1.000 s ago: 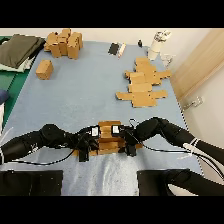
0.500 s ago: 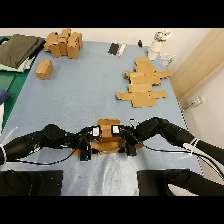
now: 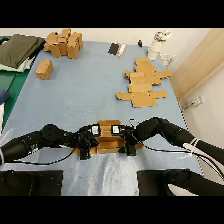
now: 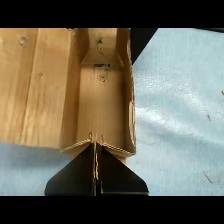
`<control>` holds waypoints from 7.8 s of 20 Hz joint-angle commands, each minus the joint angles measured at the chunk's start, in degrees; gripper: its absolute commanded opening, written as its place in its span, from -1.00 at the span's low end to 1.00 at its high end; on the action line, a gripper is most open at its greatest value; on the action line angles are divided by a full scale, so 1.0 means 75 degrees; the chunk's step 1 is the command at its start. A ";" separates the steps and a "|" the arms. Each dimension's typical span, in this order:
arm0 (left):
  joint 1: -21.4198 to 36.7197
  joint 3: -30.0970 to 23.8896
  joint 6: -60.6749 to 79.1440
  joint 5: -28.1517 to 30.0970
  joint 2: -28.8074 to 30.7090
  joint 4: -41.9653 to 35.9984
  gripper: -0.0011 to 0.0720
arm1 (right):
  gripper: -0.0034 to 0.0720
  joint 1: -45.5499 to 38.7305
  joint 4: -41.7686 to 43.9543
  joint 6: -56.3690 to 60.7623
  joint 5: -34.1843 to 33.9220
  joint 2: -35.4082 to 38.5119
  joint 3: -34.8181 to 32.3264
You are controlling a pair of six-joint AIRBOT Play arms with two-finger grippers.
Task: Fold the box.
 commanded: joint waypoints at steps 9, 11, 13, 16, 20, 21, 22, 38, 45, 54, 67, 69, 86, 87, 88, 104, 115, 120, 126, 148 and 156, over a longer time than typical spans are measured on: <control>0.1297 0.0006 -0.9410 -0.2381 0.3485 0.5898 -0.94 | 0.47 0.0006 -0.0006 -0.0003 0.0000 0.0000 0.0003; 0.1757 -0.0003 -1.1669 -0.3241 0.3654 0.6347 -0.94 | 0.47 0.0006 -0.0006 -0.0003 0.0000 0.0000 0.0003; 0.2081 -0.0128 -1.2354 -0.3908 0.3585 0.6216 -0.94 | 0.47 0.0006 -0.0006 -0.0003 0.0000 0.0000 0.0003; 0.2069 -0.0402 -1.2756 -0.3960 0.3316 0.5738 -0.94 | 0.47 0.0006 -0.0006 -0.0003 0.0000 0.0000 0.0003; 0.2069 -0.0711 -1.2764 -0.3249 0.2780 0.4911 -0.94 | 0.47 0.0006 -0.0006 -0.0003 0.0000 0.0000 0.0003; 0.2069 -0.0772 -1.2622 -0.3016 0.2629 0.4538 -0.94 | 0.47 0.0006 -0.0006 -0.0003 0.0000 0.0000 0.0003; 0.2069 -0.0831 -1.2386 -0.2792 0.2483 0.4092 -0.94 | 0.47 0.0006 -0.0006 -0.0003 0.0000 0.0000 0.0003; 0.2069 -0.0871 -1.2021 -0.2355 0.2122 0.3360 -0.94 | 0.47 0.0012 0.0006 -0.0029 0.0472 -0.0017 0.0003; 0.2069 -0.0880 -1.2018 -0.2294 0.2122 0.3334 -0.94 | 0.47 0.0490 -0.0050 -0.0029 0.0702 -0.0119 0.0003; 0.2069 -0.0880 -1.1672 -0.2279 0.2124 0.2879 -0.94 | 0.47 0.0484 -0.0052 -0.0029 0.0720 -0.0157 0.0003; 0.2072 -0.0921 -1.0392 -0.2028 0.2122 0.1699 -0.94 | 0.47 0.0484 -0.0052 -0.0029 0.0720 -0.0157 0.0003; 0.2122 -0.0921 -1.0789 -0.1932 0.2124 0.2194 -0.94 | 0.47 0.0484 -0.0052 -0.0029 0.0720 -0.0157 0.0003; 0.0697 -0.0918 -1.2167 -0.0533 0.1037 0.2882 -0.94 | 0.47 0.0484 -0.0052 -0.0029 0.0720 -0.0157 0.0003; 0.0629 -0.0906 -1.2164 -0.0493 0.1043 0.2862 -0.94 | 0.47 0.0484 -0.0052 -0.0029 0.0720 -0.0157 0.0003; 0.0609 -0.0898 -1.2135 -0.0501 0.1046 0.2801 -0.94 | 0.47 0.0484 -0.0052 -0.0029 0.0717 -0.0157 0.0003; 0.0597 -0.0557 -1.1593 -0.0688 0.1845 0.2215 -0.19 | 0.47 0.0484 -0.0052 -0.0029 0.0659 -0.0157 0.0003; 0.0612 -0.0539 -1.1619 -0.1070 0.1845 0.1763 -0.11 | 0.47 0.0484 -0.0052 -0.0029 0.0659 -0.0157 0.0003; 0.0638 -0.0481 -1.1619 -0.1154 0.1845 0.1760 -0.11 | 0.47 0.0484 -0.0055 -0.0029 0.0659 -0.0154 0.0003; 0.0889 -0.0303 -1.1596 -0.1204 0.1839 0.1751 -0.11 | 0.47 0.0484 -0.0055 -0.0029 0.0659 -0.0157 0.0003; -0.0731 0.1384 -1.5381 -0.0994 0.0105 0.5147 0.30 | 0.47 0.0484 -0.0058 -0.0029 0.0603 -0.0157 0.0003; -0.1970 0.2876 -1.8060 -0.2142 -0.1218 0.7889 0.30 | 0.47 0.0484 -0.0055 -0.0029 0.0597 -0.0157 0.0003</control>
